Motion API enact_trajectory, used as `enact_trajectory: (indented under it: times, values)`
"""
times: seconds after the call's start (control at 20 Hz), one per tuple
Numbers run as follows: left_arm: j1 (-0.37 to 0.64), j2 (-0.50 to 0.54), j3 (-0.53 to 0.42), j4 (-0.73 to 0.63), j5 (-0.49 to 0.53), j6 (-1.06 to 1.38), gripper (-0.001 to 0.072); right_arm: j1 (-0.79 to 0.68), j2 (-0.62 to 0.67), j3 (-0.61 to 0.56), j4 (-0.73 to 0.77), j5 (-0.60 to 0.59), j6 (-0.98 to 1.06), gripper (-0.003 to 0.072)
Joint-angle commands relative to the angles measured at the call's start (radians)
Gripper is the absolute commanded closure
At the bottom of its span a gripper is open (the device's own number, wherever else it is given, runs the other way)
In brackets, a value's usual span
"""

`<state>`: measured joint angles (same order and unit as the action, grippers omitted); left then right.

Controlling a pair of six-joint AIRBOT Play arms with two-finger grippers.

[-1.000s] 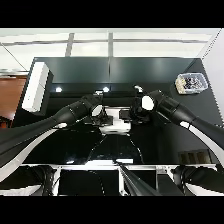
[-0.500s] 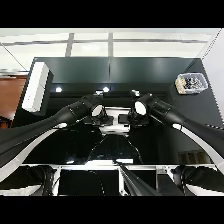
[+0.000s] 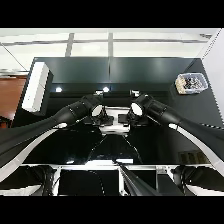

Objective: Fold the box and place the chain.

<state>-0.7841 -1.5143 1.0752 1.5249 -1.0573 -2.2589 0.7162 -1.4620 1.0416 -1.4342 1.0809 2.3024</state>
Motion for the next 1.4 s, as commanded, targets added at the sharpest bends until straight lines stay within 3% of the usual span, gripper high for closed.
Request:
enact_trajectory:
  times: [0.0,0.05,0.2,0.25,0.3,0.55,0.6,0.65,0.75,0.9,0.95,1.0,1.05,1.35]
  values:
    - [0.001,0.000,0.001,0.000,0.000,0.000,0.0677,0.019,-0.021,0.032,-0.038,0.035,0.010,0.0428]
    - [0.001,0.000,0.001,0.000,0.000,0.000,0.0677,0.023,-0.023,0.041,-0.055,0.042,0.010,0.0495]
    - [0.001,0.000,0.001,0.000,0.000,0.000,0.0677,0.026,-0.023,0.045,-0.059,0.047,0.020,0.0503]
    - [0.001,0.000,0.001,0.000,-0.001,0.000,0.0677,0.026,-0.023,0.045,-0.059,0.047,0.019,0.0625]
    - [0.001,0.000,0.001,0.000,-0.001,0.000,0.0677,0.026,-0.023,0.045,-0.058,0.045,0.019,0.0663]
    - [0.001,0.000,0.001,0.000,0.000,0.000,0.0677,0.026,-0.023,0.045,-0.058,0.048,0.019,0.0651]
    - [0.001,0.000,0.001,0.000,0.000,0.000,0.0677,0.026,-0.023,0.045,-0.058,0.048,0.019,0.0581]
    - [0.001,0.000,0.001,0.000,-0.001,0.000,0.0677,0.026,-0.023,0.045,-0.058,0.048,0.019,0.0581]
    - [0.001,0.000,0.001,0.000,-0.001,0.000,0.0677,0.026,-0.023,0.045,-0.059,0.048,0.019,0.0663]
    - [0.001,0.000,0.001,0.000,-0.002,0.000,0.0677,0.026,-0.023,0.045,-0.058,0.040,0.019,0.0662]
    - [0.001,0.000,0.001,0.000,-0.003,0.000,0.0677,0.025,-0.023,0.045,-0.058,0.040,0.019,0.0584]
    - [0.001,0.000,0.001,0.000,-0.003,0.000,0.0677,0.024,-0.020,0.045,-0.059,0.043,0.019,0.0418]
    - [0.001,0.000,0.001,0.000,-0.003,0.000,0.0677,0.022,-0.013,0.045,-0.058,0.045,0.011,0.0367]
    - [0.001,0.000,0.001,0.000,-0.002,0.000,0.0677,0.014,0.165,0.045,-0.064,0.110,-0.180,0.0367]
